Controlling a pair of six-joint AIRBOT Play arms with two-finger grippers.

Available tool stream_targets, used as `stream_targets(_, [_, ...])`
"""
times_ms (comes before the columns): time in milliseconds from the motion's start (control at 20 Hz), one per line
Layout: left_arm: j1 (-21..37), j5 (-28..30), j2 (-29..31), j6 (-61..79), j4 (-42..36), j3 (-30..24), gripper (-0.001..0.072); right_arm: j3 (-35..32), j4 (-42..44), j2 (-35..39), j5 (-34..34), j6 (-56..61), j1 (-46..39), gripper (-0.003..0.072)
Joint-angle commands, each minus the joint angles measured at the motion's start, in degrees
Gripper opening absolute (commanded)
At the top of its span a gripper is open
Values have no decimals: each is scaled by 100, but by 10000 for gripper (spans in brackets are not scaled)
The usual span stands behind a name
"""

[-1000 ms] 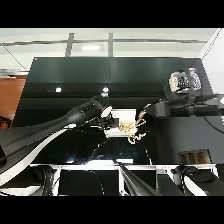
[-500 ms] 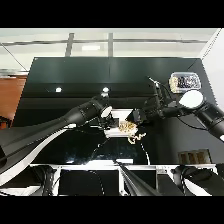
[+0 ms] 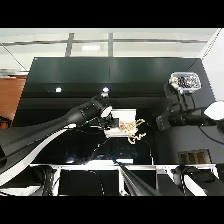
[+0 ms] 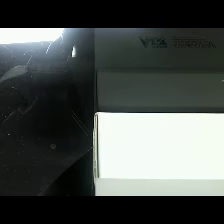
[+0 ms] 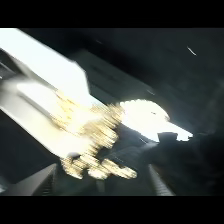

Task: Fold the box and place the chain.

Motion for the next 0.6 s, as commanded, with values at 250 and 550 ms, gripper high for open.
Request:
stream_targets(250, [2,-9,2,0,2,2,32,-1567,173,-17,-1786,-5066,866,714])
stream_targets(550, [2,-9,2,2,2,2,32,-1567,1056,-603,-1860,-6393,1545,709])
